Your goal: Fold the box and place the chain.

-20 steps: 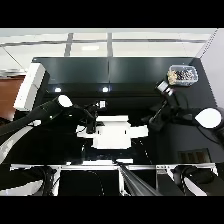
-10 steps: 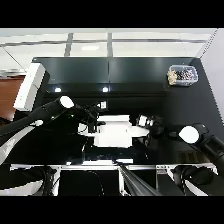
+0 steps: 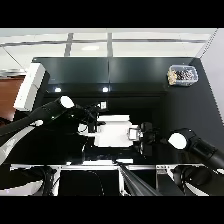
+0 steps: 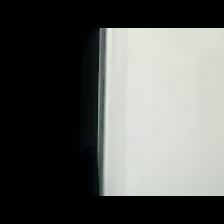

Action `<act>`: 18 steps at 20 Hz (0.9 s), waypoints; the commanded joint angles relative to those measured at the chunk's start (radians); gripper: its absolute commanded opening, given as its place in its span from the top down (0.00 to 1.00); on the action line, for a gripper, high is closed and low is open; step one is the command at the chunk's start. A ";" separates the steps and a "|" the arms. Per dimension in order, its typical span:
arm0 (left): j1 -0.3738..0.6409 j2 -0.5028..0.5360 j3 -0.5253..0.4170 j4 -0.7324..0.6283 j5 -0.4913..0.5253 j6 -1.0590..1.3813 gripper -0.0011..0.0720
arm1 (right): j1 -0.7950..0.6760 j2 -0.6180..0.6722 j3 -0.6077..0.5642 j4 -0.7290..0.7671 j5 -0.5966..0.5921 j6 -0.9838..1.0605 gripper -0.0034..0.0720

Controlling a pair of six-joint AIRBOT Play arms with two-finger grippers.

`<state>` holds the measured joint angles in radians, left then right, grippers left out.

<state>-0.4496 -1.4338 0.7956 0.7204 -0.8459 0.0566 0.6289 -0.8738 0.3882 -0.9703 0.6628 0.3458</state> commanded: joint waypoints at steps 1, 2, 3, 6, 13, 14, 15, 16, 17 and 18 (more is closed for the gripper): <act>0.000 -0.001 0.000 0.000 -0.003 0.000 0.95 | 0.060 -0.023 -0.001 0.012 -0.063 -0.010 0.04; 0.000 -0.001 0.000 0.000 -0.003 0.000 0.95 | 0.065 -0.025 -0.001 0.013 -0.074 -0.010 0.04; 0.000 -0.001 0.000 0.000 -0.001 0.000 0.95 | 0.070 -0.030 -0.001 0.013 -0.092 -0.010 0.03; 0.000 -0.001 0.000 0.000 -0.003 0.000 0.95 | 0.091 -0.065 -0.001 0.018 -0.126 -0.010 0.04; 0.000 -0.001 0.000 0.000 -0.004 0.000 0.95 | 0.135 -0.109 0.015 0.045 -0.212 -0.003 0.04; 0.000 -0.001 0.000 0.000 -0.004 0.000 0.95 | 0.112 -0.109 0.030 0.042 -0.210 -0.003 0.04; 0.000 -0.001 0.000 0.000 -0.004 0.000 0.95 | 0.086 -0.109 0.049 0.042 -0.196 -0.005 0.04; 0.000 -0.001 0.000 0.000 -0.004 0.000 0.95 | 0.057 -0.109 0.071 0.044 -0.177 -0.016 0.07; 0.000 -0.001 0.000 0.000 -0.004 0.000 0.95 | 0.028 -0.109 0.092 0.065 -0.149 -0.030 0.07; 0.000 -0.001 0.000 0.000 -0.004 0.000 0.95 | 0.002 -0.109 0.105 0.097 -0.124 -0.066 0.07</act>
<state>-0.4496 -1.4338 0.7959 0.7208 -0.8482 0.0563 0.6884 -0.9817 0.4530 -0.9150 0.4896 0.3267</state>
